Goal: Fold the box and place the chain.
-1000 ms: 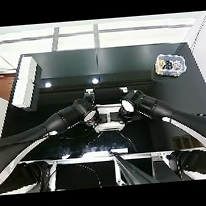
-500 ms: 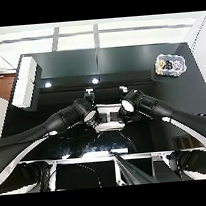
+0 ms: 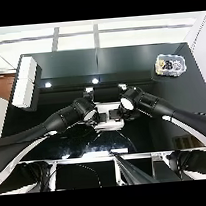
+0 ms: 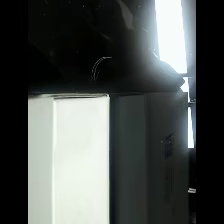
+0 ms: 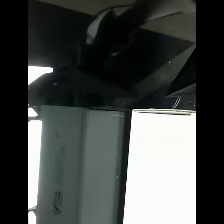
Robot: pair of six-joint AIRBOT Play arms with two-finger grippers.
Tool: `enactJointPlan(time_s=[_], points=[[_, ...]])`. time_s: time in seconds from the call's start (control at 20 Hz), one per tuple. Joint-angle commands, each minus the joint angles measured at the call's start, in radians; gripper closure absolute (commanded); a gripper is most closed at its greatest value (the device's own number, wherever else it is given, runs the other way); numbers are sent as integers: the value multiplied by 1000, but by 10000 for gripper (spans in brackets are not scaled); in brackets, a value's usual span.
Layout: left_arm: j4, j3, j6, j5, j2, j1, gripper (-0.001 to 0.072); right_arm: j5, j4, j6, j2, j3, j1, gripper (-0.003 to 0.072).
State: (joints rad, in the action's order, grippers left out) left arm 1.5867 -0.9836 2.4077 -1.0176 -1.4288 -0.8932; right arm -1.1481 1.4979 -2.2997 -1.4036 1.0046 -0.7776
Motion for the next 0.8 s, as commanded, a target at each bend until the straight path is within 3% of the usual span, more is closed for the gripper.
enactJointPlan(time_s=[0.0, 0.2, 0.45, 0.65, 0.75], points=[[-2, 0, 0, -1, 0, 0, 680, -72, 29, 33, 11, 20, 0, 306], [3, 0, 0, 0, 0, 1, 681, -105, 50, 145, 111, 20, 1, 306], [2, 0, 0, -7, 0, 1, 681, -138, 154, 247, 391, 20, 60, 307], [2, 0, 0, -10, 0, 1, 681, -209, 451, 319, 512, 18, 246, 308], [2, 0, 0, -9, 0, 1, 681, -122, 493, 346, 507, -6, 415, 308]])
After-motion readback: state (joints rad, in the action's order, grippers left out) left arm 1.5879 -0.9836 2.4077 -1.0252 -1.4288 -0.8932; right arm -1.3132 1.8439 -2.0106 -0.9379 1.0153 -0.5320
